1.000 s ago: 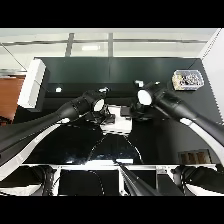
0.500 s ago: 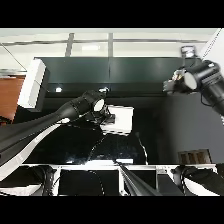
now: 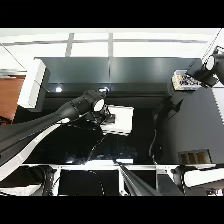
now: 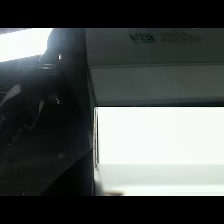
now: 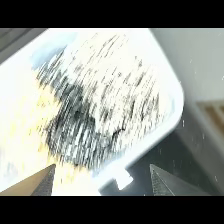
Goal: Fold the box and place the chain.
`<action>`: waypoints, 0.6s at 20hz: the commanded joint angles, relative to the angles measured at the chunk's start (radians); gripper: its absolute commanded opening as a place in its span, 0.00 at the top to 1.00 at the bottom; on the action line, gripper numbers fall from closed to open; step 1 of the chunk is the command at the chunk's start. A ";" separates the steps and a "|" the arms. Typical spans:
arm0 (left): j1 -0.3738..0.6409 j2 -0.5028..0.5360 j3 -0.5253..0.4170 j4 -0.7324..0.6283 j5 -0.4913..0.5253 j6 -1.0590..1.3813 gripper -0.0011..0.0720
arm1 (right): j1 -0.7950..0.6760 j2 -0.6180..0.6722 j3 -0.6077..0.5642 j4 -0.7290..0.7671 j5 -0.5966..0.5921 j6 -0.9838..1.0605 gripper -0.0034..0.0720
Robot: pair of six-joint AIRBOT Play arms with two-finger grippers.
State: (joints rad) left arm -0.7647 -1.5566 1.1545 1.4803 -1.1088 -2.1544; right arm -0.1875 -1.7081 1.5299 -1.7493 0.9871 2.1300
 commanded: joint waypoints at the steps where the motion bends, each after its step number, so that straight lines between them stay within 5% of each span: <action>1: 0.000 0.000 0.000 0.000 -0.001 0.000 0.95 | -0.039 -0.172 0.224 0.022 0.084 0.040 0.12; 6: 0.000 0.000 0.000 0.000 -0.002 0.000 0.95 | -0.048 -0.298 0.398 0.008 0.152 0.104 0.16; 11: 0.000 0.000 0.000 0.000 -0.002 0.000 0.95 | -0.063 -0.351 0.433 0.011 0.172 0.123 0.17; 12: 0.000 0.000 0.000 0.000 -0.001 0.000 0.95 | -0.063 -0.357 0.433 0.014 0.170 0.122 0.24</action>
State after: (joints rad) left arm -0.7647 -1.5566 1.1545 1.4803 -1.1103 -2.1548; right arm -0.2447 -2.0342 1.9408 -1.7424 1.1419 2.2402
